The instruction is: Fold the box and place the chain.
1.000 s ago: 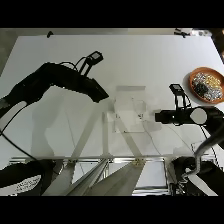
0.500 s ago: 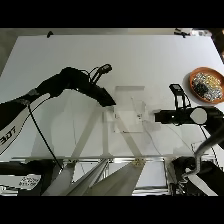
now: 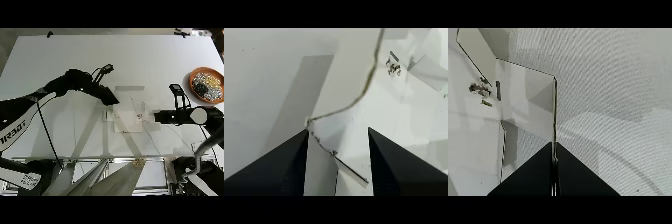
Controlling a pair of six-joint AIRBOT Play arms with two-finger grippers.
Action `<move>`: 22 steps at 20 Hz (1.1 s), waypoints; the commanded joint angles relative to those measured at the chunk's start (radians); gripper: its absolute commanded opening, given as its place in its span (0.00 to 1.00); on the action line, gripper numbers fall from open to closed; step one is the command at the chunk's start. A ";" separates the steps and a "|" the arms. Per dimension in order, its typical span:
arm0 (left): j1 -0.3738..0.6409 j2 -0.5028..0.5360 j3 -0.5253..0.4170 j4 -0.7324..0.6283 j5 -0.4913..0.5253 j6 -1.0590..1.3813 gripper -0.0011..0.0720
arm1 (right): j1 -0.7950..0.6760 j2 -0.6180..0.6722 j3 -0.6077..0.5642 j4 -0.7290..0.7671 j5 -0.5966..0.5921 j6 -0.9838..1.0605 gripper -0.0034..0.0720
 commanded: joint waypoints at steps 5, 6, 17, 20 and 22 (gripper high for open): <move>-0.077 -0.053 0.020 -0.023 -0.035 0.117 0.34 | 0.001 -0.001 0.000 0.001 0.003 0.001 0.06; -0.086 -0.051 0.020 -0.023 -0.066 0.119 0.14 | 0.001 -0.001 0.000 0.002 0.005 0.001 0.06; -0.087 0.064 0.013 0.158 0.116 0.115 0.01 | 0.001 0.107 0.046 -0.014 0.133 -0.028 0.57; -0.089 0.141 -0.093 0.158 0.066 0.133 0.00 | 0.001 0.247 0.055 -0.061 0.241 -0.026 0.60; -0.093 0.237 -0.216 0.156 -0.023 0.188 0.00 | 0.000 0.362 0.055 -0.084 0.299 -0.026 0.60</move>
